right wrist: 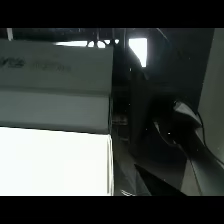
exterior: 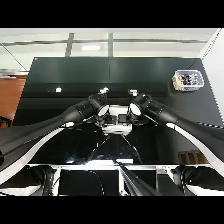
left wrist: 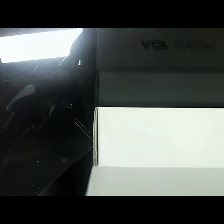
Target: Fold the box and place the chain.
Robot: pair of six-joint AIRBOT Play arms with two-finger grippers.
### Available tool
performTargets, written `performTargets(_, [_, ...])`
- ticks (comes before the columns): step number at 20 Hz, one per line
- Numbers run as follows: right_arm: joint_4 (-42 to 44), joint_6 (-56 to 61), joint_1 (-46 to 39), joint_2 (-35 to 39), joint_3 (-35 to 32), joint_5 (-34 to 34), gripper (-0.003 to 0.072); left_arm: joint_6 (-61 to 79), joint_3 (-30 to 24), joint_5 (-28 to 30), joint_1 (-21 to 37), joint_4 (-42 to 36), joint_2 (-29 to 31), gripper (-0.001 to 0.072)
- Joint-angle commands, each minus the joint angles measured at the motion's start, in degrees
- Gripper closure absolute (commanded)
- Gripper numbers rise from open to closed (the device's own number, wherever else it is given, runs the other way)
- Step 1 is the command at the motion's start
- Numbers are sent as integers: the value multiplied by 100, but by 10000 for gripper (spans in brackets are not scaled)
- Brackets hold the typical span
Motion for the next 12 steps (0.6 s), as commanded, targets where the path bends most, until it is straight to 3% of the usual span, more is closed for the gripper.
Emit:
performTargets(1, [-17, -109, -66, 201, 48, 74, 235, -9, 4, -4, 0, -4, -2, 678])
performTargets(6, [-157, -946, -413, 1331, 92, 680, 234, -9, 4, -4, 0, -4, -2, 678])
performTargets(7, [-603, -1045, -531, 1696, 90, 743, 235, -9, 4, -4, 0, -4, -2, 678])
performTargets(10, [-3165, -1038, -1056, 2430, 90, 894, 235, -9, 4, -4, 0, -4, -2, 678])
performTargets(12, [-3812, -1038, -1792, 2398, 39, 568, 234, -9, 4, -4, 0, -4, -2, 678])
